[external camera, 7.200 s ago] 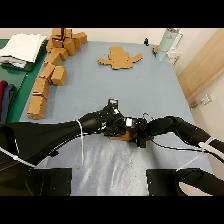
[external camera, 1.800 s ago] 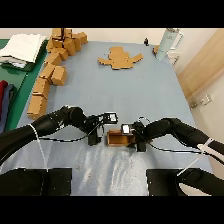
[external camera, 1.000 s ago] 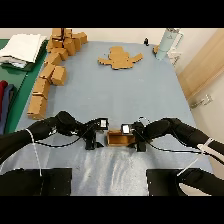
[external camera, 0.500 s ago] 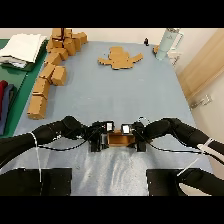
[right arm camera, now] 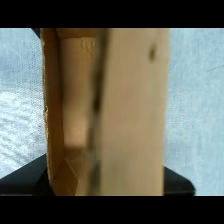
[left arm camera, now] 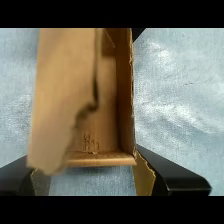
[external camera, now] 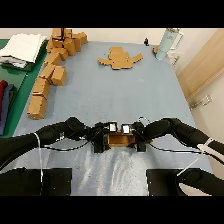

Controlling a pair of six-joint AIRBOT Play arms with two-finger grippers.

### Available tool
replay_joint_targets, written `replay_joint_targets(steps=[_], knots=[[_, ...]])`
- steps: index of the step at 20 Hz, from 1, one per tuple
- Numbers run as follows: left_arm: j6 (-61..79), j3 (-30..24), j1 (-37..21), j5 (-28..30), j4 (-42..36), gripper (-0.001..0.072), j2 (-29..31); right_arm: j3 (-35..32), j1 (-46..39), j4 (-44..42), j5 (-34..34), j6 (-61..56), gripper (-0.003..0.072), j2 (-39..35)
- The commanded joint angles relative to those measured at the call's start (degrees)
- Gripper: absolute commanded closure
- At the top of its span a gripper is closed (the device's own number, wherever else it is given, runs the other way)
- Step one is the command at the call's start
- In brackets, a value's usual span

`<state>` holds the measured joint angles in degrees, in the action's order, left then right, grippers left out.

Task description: Fold the box.

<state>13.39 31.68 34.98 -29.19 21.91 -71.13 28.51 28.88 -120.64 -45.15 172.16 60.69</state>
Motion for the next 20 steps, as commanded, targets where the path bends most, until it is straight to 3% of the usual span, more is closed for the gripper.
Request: replay_joint_targets(steps=[1,3,4,5,20], knots=[[-1.29,0.96,0.52,-0.17,0.37,0.0018,-1.33,-0.02,0.04,0.00,0.04,-0.02,0.0179,0.00],[-1.70,1.14,0.52,-0.11,0.42,0.0027,-1.60,-0.02,0.04,0.00,0.04,-0.02,0.0179,0.00],[-1.70,1.14,0.52,-0.11,0.44,0.0158,-1.60,-0.02,0.04,0.00,0.07,-0.02,0.0179,0.02],[-1.73,1.14,0.52,-0.11,0.48,0.0198,-1.60,-0.02,0.04,0.00,0.04,-0.02,0.0178,0.02],[-2.43,1.14,0.52,0.28,0.83,0.0197,-1.60,-0.02,0.04,0.00,0.04,-0.02,0.0179,0.02]])
